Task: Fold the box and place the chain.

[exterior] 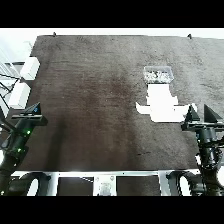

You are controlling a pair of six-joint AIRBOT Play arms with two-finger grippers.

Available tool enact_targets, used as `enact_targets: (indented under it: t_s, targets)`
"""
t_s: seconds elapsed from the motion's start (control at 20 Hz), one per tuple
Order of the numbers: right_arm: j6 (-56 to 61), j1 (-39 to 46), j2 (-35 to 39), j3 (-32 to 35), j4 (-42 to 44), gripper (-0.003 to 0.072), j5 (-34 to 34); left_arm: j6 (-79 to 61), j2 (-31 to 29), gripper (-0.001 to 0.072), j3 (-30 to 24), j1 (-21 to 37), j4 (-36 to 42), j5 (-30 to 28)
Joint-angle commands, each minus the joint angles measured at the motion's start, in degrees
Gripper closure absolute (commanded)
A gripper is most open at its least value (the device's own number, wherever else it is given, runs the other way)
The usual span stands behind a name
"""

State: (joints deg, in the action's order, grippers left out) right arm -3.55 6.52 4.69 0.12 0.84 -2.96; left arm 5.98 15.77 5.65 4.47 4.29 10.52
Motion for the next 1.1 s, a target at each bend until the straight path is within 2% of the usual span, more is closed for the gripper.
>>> enact_targets:
  t_s: [0.0,0.3,0.45,0.6,0.8,0.85,0.95,1.0,1.05]
  targets:
    - [0.07,-0.02,-0.02,0.00,0.02,0.0166,-0.02,0.00,-0.04,0.0688,0.00,-0.02,-0.02,0.00]
    - [2.54,-0.02,-0.02,-0.66,0.24,0.0167,-0.02,-0.02,-0.04,0.0688,0.00,-0.02,0.00,0.00]
    - [3.52,0.00,-1.62,-4.31,0.22,0.0194,0.26,0.00,-0.04,0.0688,0.00,-0.02,-0.02,0.00]
    - [3.50,0.04,-11.82,-11.10,0.20,0.0194,3.82,0.00,-0.04,0.0688,0.00,-0.02,0.00,0.00]
    - [3.56,3.72,-35.54,-23.23,0.26,0.0192,3.19,0.00,-0.04,0.0688,0.02,-0.02,0.00,0.00]
    - [3.78,6.05,-41.90,-26.34,0.24,0.0185,-0.15,-0.02,-0.04,0.0688,0.00,-0.02,0.00,0.00]
    - [9.68,13.38,-54.07,-32.63,-0.90,0.0184,-13.18,0.00,-0.04,0.0688,0.00,-0.02,-0.02,0.00]
    - [14.91,17.40,-59.12,-35.69,-4.59,0.0184,-21.09,0.00,-0.04,0.0688,0.00,-0.02,0.00,0.00]
    - [21.79,21.75,-63.78,-39.32,-12.02,0.0184,-29.53,0.00,-0.04,0.0688,0.00,-0.02,0.00,0.00]
